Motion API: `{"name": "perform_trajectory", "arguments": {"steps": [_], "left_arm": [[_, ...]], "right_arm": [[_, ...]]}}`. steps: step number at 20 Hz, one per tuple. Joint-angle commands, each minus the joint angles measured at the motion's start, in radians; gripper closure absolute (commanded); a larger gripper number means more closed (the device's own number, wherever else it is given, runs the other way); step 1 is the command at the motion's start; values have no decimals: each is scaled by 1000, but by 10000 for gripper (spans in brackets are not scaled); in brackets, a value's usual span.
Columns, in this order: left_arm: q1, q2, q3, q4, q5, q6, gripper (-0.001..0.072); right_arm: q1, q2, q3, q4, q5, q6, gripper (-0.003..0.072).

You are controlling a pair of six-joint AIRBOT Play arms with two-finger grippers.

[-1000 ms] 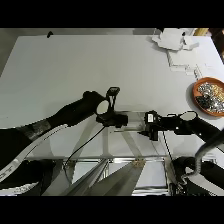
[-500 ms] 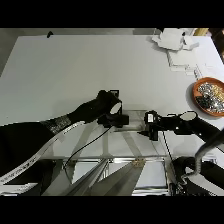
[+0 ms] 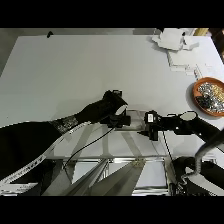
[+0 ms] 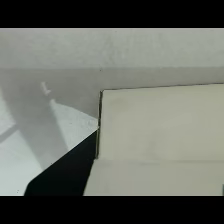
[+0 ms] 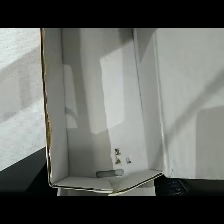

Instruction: Fold the box and place the chain.

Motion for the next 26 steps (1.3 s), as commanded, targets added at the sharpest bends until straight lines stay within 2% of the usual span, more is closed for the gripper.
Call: {"name": "perform_trajectory", "arguments": {"steps": [1, 2, 6, 8, 13, 14, 16, 17, 21, 22, 23, 24, 25, 26], "left_arm": [[-1, -3, 3, 5, -33, -2, 610], [-1, -3, 3, 8, -31, -2, 702], [2, -2, 3, 8, -33, -2, 700], [7, 3, 3, 3, -40, -1, 618], [23, 37, 2, 8, -48, 0, 612], [23, 36, 2, 8, -52, 0, 587], [21, 32, 2, 8, -52, 0, 455], [20, 31, 2, 8, -47, 0, 433], [14, 14, 2, -10, -46, 0, 437], [12, 9, 2, -11, -46, 0, 440], [11, 5, 2, -11, -47, 0, 474], [11, 3, 2, -11, -48, 0, 615], [11, 2, 1, -11, -47, -1, 673], [11, 2, 1, -11, -48, 0, 686]], "right_arm": [[0, 0, 0, 0, 0, 0, 212], [0, 0, 0, 0, 0, 0, 212], [0, 0, 0, 0, 0, 0, 212], [0, 0, 0, 0, 0, 0, 212], [0, 0, 0, 0, 0, 0, 212], [0, 0, 0, 0, 0, 0, 212], [0, 0, 0, 0, 0, 0, 212], [0, 0, 0, 0, 0, 0, 212], [0, 0, 0, 0, 0, 0, 212], [0, 0, 0, 0, 0, 0, 212], [0, 0, 0, 0, 0, 0, 212], [0, 0, 0, 0, 0, 0, 212], [0, 0, 0, 0, 0, 0, 212], [0, 0, 0, 0, 0, 0, 212]]}}
